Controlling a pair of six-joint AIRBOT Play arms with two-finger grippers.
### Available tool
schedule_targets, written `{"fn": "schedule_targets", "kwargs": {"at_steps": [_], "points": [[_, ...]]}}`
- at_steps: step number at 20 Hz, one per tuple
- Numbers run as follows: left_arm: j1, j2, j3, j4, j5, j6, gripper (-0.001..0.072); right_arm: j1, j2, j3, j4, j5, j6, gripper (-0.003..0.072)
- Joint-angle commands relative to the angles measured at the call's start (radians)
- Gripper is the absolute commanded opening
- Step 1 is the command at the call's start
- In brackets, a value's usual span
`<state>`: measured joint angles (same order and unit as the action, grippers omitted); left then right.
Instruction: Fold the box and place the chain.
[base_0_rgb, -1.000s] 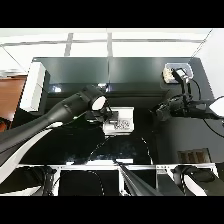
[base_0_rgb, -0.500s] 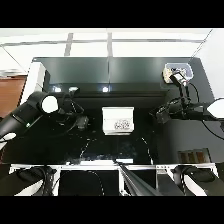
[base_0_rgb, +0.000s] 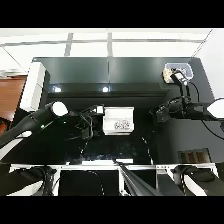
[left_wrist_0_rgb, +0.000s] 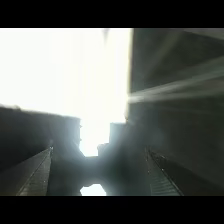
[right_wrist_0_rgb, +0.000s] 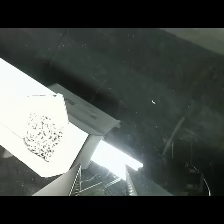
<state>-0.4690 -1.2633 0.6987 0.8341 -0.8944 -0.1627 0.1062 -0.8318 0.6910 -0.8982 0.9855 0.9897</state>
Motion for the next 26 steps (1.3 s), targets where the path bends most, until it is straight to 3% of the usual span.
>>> {"fn": "schedule_targets", "kwargs": {"at_steps": [1, 6, 15, 16, 17, 18, 19, 22, 26], "points": [[0.029, -0.097, 0.017, -0.177, 0.053, 0.231, 0.0719, 0.000, 0.000, 0.000, 0.006, -0.003, 0.010, 0.0322], [0.032, -0.145, 0.028, -0.212, 0.020, 0.351, 0.0719, 0.000, 0.000, 0.000, 0.008, -0.003, 0.028, 0.0323], [-0.014, -0.146, 0.034, -0.248, 0.090, 0.400, 0.0713, 0.017, -0.008, -0.001, 0.031, -0.051, 0.028, 0.0323], [-0.020, -0.146, 0.034, -0.248, 0.112, 0.391, 0.0671, 0.031, -0.019, -0.001, 0.049, -0.087, 0.031, 0.0324], [-0.023, -0.146, 0.034, -0.248, 0.113, 0.391, 0.0565, 0.047, -0.034, -0.001, 0.080, -0.131, 0.047, 0.0328], [-0.023, -0.146, 0.034, -0.248, 0.107, 0.391, 0.0416, 0.068, -0.058, 0.000, 0.127, -0.190, 0.079, 0.0558], [-0.023, -0.146, 0.034, -0.248, 0.106, 0.392, 0.0390, 0.088, -0.089, 0.001, 0.177, -0.250, 0.094, 0.0705], [-0.023, -0.146, 0.034, -0.248, 0.106, 0.392, 0.0393, 0.142, -0.239, 0.036, 0.377, -0.396, 0.075, 0.0693], [-0.023, -0.146, 0.034, -0.248, 0.105, 0.391, 0.0399, 0.241, -0.403, 0.095, 0.385, -0.267, -0.167, 0.0686]]}}
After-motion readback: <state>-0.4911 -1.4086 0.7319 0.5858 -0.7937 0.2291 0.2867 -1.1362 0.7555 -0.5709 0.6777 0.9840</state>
